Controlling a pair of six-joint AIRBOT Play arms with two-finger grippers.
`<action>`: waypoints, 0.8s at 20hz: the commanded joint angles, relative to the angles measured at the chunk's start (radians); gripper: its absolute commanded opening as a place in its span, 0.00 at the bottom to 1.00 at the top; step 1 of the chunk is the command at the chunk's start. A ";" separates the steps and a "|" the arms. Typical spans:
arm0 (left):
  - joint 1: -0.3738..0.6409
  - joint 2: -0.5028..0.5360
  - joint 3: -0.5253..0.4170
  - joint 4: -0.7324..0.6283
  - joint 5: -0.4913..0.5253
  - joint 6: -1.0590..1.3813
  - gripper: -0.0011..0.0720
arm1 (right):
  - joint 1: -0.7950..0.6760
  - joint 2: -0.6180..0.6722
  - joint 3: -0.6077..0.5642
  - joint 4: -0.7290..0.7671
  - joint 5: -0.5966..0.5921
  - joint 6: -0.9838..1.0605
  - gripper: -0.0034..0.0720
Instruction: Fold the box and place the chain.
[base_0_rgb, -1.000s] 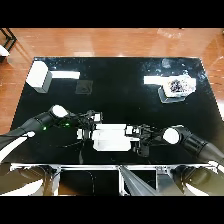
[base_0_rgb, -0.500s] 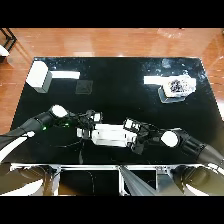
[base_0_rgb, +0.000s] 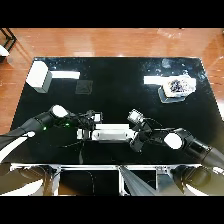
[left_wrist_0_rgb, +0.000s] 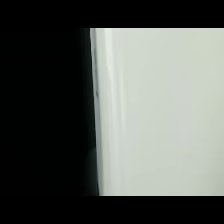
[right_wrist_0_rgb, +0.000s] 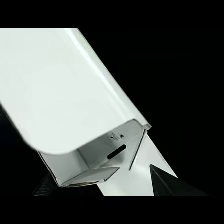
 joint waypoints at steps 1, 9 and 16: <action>0.000 0.000 0.001 0.000 0.002 0.000 0.04 | 0.001 0.004 0.001 -0.010 -0.014 -0.046 0.96; 0.000 0.000 0.001 -0.001 0.002 0.000 0.04 | -0.006 0.003 0.003 0.015 -0.119 -0.441 0.99; -0.001 0.000 0.001 0.000 0.003 0.000 0.04 | -0.010 -0.020 0.003 0.205 -0.107 -0.622 0.99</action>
